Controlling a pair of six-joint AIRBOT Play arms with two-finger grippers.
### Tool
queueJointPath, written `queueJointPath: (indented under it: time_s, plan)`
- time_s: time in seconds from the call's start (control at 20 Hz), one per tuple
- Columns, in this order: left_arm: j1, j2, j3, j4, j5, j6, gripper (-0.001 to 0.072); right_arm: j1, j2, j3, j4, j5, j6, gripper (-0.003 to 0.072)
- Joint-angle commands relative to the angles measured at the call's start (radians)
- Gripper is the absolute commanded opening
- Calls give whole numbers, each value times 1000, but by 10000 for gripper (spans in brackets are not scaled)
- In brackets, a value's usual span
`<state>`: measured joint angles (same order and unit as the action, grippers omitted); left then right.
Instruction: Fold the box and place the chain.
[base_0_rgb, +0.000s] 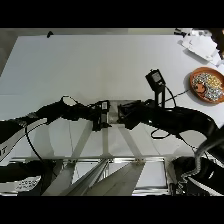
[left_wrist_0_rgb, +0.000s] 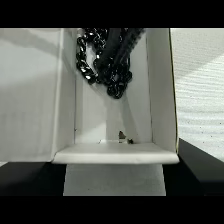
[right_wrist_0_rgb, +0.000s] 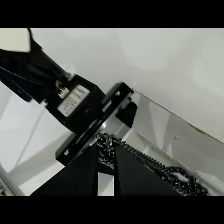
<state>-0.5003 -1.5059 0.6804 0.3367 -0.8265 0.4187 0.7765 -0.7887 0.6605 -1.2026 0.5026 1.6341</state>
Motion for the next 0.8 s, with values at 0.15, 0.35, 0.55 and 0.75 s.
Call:
queueJointPath:
  time_s: [0.15, 0.35, 0.55, 0.75]
  plan:
    - [0, 1, 0, 0, 0, 0, 325, -2, -172, 0, 23, 9, 46, 15]
    - [0, 1, 0, 0, 0, 0, 325, -2, -278, 0, 22, 67, 117, 15]
    - [0, 1, 0, 0, 0, 0, 325, -2, -322, 0, 22, 97, 125, 39]
    - [0, 1, 0, 0, 0, 0, 325, -42, -322, 0, 34, 84, 176, 232]
